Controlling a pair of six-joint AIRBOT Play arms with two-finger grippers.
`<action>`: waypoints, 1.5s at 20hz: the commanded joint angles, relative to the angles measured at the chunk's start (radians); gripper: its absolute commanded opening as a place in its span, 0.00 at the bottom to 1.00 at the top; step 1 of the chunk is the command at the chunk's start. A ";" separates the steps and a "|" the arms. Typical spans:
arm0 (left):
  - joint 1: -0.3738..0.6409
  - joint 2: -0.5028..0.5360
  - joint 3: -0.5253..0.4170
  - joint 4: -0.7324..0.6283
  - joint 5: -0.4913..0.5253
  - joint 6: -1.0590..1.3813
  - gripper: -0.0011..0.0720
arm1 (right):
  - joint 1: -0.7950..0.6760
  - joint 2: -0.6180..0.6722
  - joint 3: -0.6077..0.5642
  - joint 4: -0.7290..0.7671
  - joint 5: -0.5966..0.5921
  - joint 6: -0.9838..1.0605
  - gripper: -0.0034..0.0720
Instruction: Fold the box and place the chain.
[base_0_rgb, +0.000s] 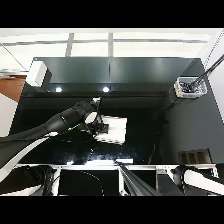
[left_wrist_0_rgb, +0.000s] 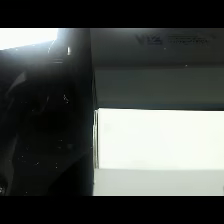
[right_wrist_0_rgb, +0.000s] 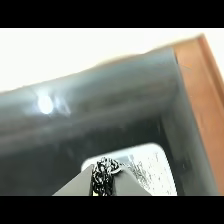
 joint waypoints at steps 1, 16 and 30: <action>0.000 0.000 0.000 -0.001 0.002 0.001 0.06 | 0.000 0.031 0.102 0.049 -0.013 0.000 0.09; 0.000 0.000 0.000 -0.001 0.002 0.001 0.06 | -0.001 0.031 0.307 0.080 -0.070 -0.005 0.09; 0.000 0.000 0.000 0.000 0.006 0.001 0.06 | -0.001 0.014 0.249 0.045 -0.030 -0.011 0.09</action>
